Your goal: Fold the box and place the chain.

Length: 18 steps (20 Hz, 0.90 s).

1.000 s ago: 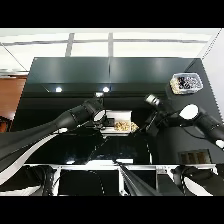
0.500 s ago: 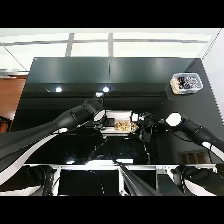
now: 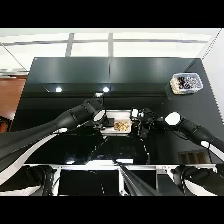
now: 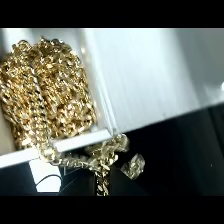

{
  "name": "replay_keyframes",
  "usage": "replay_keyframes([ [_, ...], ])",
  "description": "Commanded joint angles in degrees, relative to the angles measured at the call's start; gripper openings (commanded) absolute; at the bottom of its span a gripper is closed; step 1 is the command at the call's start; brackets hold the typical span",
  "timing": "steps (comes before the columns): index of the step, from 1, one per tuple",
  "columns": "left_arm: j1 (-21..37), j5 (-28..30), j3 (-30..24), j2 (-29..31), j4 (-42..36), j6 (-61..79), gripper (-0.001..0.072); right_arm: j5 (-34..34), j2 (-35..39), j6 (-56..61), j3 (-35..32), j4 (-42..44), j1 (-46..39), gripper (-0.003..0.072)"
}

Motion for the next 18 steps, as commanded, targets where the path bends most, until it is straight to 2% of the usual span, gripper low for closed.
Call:
replay_keyframes([
  [1, -0.02, -0.04, 0.0, 0.0, 0.0, -0.02, 0.0029, 0.33, 1.11, 11.69, -0.02, -0.35, 0.02, 0.0015],
  [3, -0.02, -0.04, 0.0, 0.0, 0.0, -0.02, 0.0029, 0.7, 4.0, 18.75, 0.04, -2.71, -0.37, 0.0015],
  [6, -0.02, -0.04, 0.0, 0.0, 0.0, -0.02, 0.0029, 5.46, 9.33, 27.78, 1.27, -8.15, -3.08, 0.0015],
  [8, -0.02, -0.07, 0.0, 0.0, 0.0, -0.02, 0.0029, 11.82, 12.81, 33.29, 3.58, -10.05, -5.88, 0.0015],
  [11, -0.02, -0.04, 0.0, 0.0, 0.0, -0.02, 0.0029, 25.94, 15.96, 43.3, 10.03, -9.29, -8.98, 0.0016],
  [14, -0.02, -0.04, 0.0, 0.0, 0.0, -0.02, 0.0029, 35.65, 15.96, 47.54, 15.28, 1.01, -9.25, 0.0016],
  [16, -0.02, -0.02, 0.0, 0.0, 0.0, -0.02, 0.0029, 35.58, 15.93, 47.52, 15.98, 11.37, -9.25, 0.0016],
  [18, -0.02, -0.04, 0.0, 0.0, 0.0, -0.02, 0.0029, 33.81, 15.45, 47.56, 15.93, 15.96, -8.46, 0.0016],
])
